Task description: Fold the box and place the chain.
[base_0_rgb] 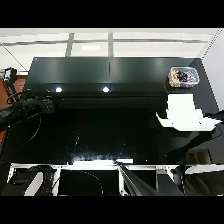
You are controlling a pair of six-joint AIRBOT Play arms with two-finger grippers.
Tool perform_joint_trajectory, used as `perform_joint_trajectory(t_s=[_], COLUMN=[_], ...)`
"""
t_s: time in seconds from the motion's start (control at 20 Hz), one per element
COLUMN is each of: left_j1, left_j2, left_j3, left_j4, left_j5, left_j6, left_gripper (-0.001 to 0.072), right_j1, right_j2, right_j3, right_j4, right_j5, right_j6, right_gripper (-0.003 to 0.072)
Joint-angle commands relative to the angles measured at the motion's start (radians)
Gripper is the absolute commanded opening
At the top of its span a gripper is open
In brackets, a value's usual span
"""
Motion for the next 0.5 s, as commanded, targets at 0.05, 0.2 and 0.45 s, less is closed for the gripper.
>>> perform_joint_trajectory(t_s=[0.05, 0.2, 0.45], left_j1=[0.000, 0.000, 0.000], left_j2=[0.000, -0.001, -0.003], left_j3=[0.000, 0.000, 0.000], left_j4=[0.000, 0.000, -0.001], left_j5=[0.000, 0.001, -0.005], left_j6=[0.000, 0.000, 0.000], left_gripper=[0.0707, 0.0707, 0.0706], right_j1=[0.043, 0.124, 0.334], right_j2=[0.078, 0.179, 0.454], right_j3=[-0.094, -0.229, -0.475], right_j4=[0.054, 0.084, 0.135], right_j5=[0.003, -0.082, -0.310], right_j6=[-0.063, -0.060, -0.003], right_gripper=[0.0043, 0.0042, 0.0041])
